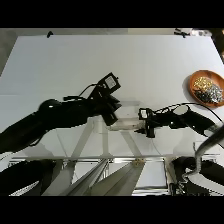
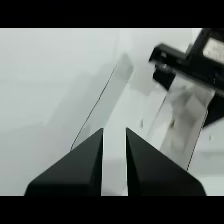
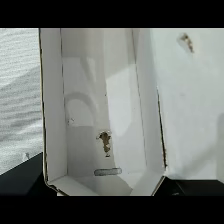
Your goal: Fold the box and place the chain.
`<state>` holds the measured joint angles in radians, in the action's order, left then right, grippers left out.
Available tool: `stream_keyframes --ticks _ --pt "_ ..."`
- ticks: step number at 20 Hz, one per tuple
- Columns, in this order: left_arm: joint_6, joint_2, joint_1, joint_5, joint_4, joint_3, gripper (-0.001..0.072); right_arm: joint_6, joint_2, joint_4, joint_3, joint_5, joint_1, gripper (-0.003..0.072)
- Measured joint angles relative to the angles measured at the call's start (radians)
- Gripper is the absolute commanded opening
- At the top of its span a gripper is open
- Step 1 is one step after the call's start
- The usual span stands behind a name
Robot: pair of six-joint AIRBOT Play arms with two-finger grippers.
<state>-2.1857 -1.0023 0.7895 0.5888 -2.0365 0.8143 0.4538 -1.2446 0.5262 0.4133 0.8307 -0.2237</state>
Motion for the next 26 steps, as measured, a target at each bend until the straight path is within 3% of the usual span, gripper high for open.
stream_keyframes --ticks 1,2,5,9,14,19,22,26 --pt "0.002 0.033 -0.025 0.078 0.051 -0.002 0.0455 0.000 0.000 0.000 0.000 0.000 0.000 0.0414" --pt "0.002 0.057 -0.047 0.146 0.091 -0.005 0.0520 0.000 0.000 0.000 0.000 0.000 0.000 0.0414" --pt "-0.064 0.094 -0.092 0.307 0.159 -0.026 0.0520 0.000 0.000 0.000 0.000 -0.001 0.000 0.0413" --pt "-0.220 0.058 -0.117 0.389 0.176 -0.046 0.0520 0.000 0.000 0.000 0.000 -0.001 0.000 0.0413" --pt "-0.421 -0.047 -0.184 0.360 0.089 -0.063 0.0521 0.000 0.000 0.000 0.000 -0.001 0.000 0.0414" --pt "-0.668 -0.149 -0.211 0.345 -0.110 -0.074 0.0531 0.000 0.000 0.000 0.000 -0.002 0.000 0.0414" --pt "-0.727 -0.210 -0.223 0.354 -0.166 -0.079 0.0655 0.000 0.000 0.000 0.000 -0.002 0.000 0.0414" --pt "-0.758 -0.263 -0.233 0.365 -0.224 -0.085 0.0658 0.000 0.000 0.000 0.000 -0.002 0.000 0.0413"
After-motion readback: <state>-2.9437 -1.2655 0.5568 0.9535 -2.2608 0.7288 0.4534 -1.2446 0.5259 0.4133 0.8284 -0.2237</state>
